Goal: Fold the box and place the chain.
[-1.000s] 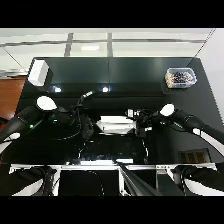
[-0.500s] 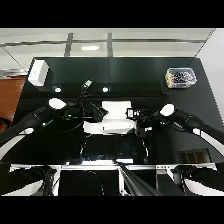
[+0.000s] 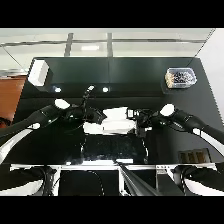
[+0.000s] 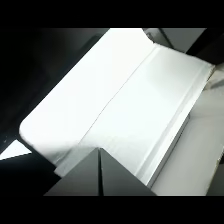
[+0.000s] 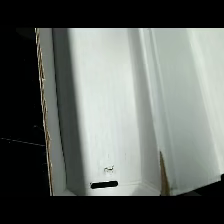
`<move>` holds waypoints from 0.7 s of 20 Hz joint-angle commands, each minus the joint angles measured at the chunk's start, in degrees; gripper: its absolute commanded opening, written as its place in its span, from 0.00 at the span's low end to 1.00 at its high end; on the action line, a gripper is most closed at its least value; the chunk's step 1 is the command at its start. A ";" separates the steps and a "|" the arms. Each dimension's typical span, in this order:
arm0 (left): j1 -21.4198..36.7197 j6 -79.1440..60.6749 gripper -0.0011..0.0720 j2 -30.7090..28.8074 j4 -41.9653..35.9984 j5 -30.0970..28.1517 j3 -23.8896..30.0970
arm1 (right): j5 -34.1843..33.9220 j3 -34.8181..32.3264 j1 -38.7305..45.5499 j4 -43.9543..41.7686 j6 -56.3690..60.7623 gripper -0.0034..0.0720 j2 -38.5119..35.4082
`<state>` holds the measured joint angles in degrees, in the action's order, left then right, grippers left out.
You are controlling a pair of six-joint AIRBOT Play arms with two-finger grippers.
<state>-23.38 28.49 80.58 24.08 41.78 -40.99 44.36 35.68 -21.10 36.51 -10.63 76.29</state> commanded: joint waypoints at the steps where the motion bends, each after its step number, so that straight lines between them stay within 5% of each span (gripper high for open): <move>1: 4.31 0.26 0.05 -1.92 4.92 4.83 -1.55 | 0.00 0.02 0.02 -0.04 0.09 0.46 0.04; 6: 10.97 -0.02 0.05 -16.96 7.32 8.28 -0.63 | 0.00 0.02 0.02 -0.04 0.09 0.46 0.04; 10: 8.98 -19.28 0.05 -23.65 8.94 16.28 5.55 | 0.00 0.02 0.02 -0.04 0.09 0.46 0.04; 11: 8.31 -23.12 0.12 -23.58 12.20 17.07 5.90 | 0.00 0.02 0.02 -0.04 0.09 0.46 0.04; 13: 6.58 -30.32 0.99 -23.30 19.76 11.69 6.82 | 0.00 0.02 0.02 -0.04 0.09 0.46 0.02; 14: 5.88 -32.50 0.99 -22.95 22.43 8.00 7.21 | 0.00 0.02 0.02 -0.04 0.09 0.46 0.04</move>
<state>-15.97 7.07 58.48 38.11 54.33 -35.40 44.36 35.68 -21.10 36.49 -10.57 76.29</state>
